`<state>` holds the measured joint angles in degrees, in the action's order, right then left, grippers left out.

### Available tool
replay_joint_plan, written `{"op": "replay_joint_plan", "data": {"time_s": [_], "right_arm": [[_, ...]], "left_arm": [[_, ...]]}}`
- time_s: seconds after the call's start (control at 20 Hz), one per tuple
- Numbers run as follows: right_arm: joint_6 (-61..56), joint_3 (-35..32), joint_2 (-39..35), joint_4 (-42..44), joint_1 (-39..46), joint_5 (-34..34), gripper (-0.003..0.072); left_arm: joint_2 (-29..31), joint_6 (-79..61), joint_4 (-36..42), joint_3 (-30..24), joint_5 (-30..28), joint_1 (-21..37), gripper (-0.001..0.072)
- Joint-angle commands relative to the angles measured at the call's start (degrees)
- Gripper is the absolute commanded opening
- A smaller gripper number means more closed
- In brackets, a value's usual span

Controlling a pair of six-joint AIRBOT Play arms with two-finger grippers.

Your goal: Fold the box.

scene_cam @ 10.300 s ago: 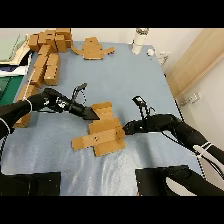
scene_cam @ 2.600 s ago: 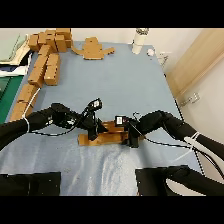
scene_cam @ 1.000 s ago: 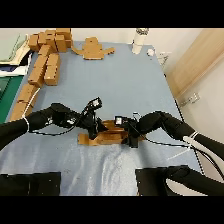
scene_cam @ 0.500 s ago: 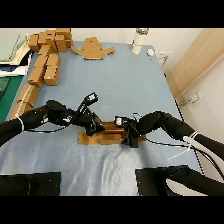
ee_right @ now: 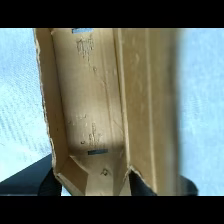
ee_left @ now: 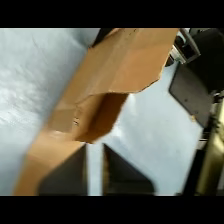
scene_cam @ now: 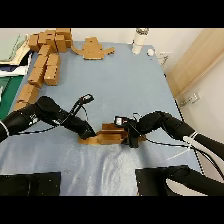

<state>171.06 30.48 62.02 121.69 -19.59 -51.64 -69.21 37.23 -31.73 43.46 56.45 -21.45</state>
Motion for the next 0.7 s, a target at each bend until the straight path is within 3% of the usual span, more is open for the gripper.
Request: {"op": "replay_joint_plan", "data": {"time_s": [0.0, 0.15, 0.35, 0.65], "right_arm": [[0.0, 0.0, 0.0, 0.0, 0.0, -0.1, 0.0508], [0.0, 0.0, 0.0, 0.1, 0.0, -0.1, 0.0508], [0.0, 0.0, 0.0, 0.1, 0.0, 0.0, 0.0508], [0.0, 0.0, 0.0, 0.1, 0.0, 0.1, 0.0507]], "left_arm": [[0.6, 10.9, 3.1, 0.1, -0.9, -3.2, 0.0010], [-2.0, 11.0, 8.6, 3.5, -4.6, -3.8, 0.0010], [-8.7, 12.4, 8.7, 9.5, -8.6, -3.8, 0.0010], [-17.8, 13.6, 8.3, 10.6, -9.6, -3.8, 0.0010]]}}
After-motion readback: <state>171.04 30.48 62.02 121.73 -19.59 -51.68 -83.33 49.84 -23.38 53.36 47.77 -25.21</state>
